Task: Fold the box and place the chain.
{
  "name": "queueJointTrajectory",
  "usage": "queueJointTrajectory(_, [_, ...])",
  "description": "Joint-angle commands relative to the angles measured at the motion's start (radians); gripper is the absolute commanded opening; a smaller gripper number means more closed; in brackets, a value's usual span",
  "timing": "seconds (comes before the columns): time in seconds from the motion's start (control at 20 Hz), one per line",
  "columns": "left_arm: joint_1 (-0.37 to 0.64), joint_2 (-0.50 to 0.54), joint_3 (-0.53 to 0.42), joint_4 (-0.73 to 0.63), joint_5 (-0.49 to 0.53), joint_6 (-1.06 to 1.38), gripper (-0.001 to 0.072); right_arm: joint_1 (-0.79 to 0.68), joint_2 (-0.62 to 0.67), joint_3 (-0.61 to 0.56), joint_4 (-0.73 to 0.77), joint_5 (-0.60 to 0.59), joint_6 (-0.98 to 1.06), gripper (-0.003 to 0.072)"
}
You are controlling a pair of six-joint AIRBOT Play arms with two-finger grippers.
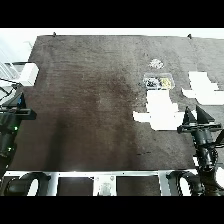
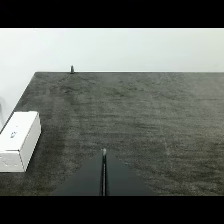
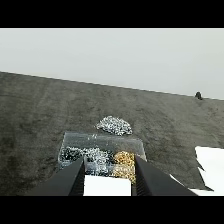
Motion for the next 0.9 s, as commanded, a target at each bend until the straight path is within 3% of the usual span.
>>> queueJointTrajectory(0.0, [0.001, 0.0, 0.001, 0.0, 0.0, 0.0, 0.0021, 0.0, 0.0, 0.0, 0.0, 0.0, 0.0, 0.037])
queueJointTrajectory(0.3, [0.001, 0.001, 0.0, 0.0, 0.0, 0.0, 0.0021, -0.001, 0.0, 0.015, 0.001, -0.008, 0.07, 0.0371])
queueJointTrajectory(0.5, [0.001, 0.001, 0.001, 0.0, 0.001, 0.0, 0.0021, -0.001, -0.045, 0.058, 0.001, -0.125, 0.157, 0.0381])
queueJointTrajectory(0.7, [0.001, 0.0, 0.0, 0.0, 0.0, 0.0, 0.0021, -0.002, -0.271, 0.15, 0.001, -0.206, 0.166, 0.038])
queueJointTrajectory(0.85, [0.001, 0.001, 0.001, 0.0, 0.0, 0.0, 0.0021, -0.034, -0.573, 0.294, 0.008, -0.21, 0.166, 0.0391])
